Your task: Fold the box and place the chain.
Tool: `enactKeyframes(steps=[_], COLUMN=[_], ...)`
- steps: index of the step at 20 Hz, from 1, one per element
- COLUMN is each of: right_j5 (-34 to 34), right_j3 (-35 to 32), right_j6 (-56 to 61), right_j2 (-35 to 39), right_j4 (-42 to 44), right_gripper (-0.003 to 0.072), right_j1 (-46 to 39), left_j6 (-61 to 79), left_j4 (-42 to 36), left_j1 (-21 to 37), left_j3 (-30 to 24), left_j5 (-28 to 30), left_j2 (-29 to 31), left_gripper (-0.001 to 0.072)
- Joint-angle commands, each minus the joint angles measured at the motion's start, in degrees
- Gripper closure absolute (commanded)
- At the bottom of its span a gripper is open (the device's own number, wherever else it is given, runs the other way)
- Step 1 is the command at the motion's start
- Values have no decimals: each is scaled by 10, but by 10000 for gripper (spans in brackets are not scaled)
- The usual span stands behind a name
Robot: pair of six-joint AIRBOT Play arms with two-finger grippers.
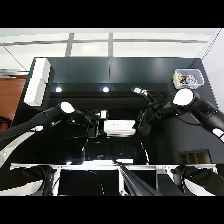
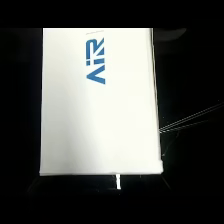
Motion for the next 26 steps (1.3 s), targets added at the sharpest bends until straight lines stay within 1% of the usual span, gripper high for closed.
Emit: enactKeyframes(steps=[1,2,3,5,8,10,13,16,18,20,21,23,25,26], right_j5=[-17,-52,-86,-137,-143,-148,-161,-153,-137,-110,-86,-49,-45,-39], right_j3=[-63,-75,-84,-91,-91,-91,-91,-88,-67,-29,-5,35,46,46], right_j6=[56,58,68,106,138,149,148,148,146,146,147,151,183,204], right_j2=[-3,-10,-20,-42,-74,-83,-82,-76,-52,-10,16,75,137,163], right_j4=[192,230,247,227,163,131,125,126,123,116,104,52,-31,-76], right_gripper=[673,673,673,673,673,673,673,673,673,673,673,673,673,673], right_j1=[-16,-16,-16,-16,-16,-16,-16,-16,-18,-37,-56,-106,-169,-201], left_j6=[0,0,0,0,0,0,0,0,0,0,0,-15,-73,-93], left_j4=[0,0,0,0,0,0,0,0,0,0,0,0,15,43], left_j1=[0,0,0,0,0,0,0,0,0,1,1,0,1,0], left_j3=[0,0,0,0,0,0,0,0,0,0,0,3,22,37], left_j5=[1,1,1,1,1,1,1,1,1,1,1,0,-15,-31], left_j2=[0,0,0,0,0,0,0,0,0,0,0,1,5,7], left_gripper=[324,324,324,324,324,323,323,323,323,323,323,320,277,34])
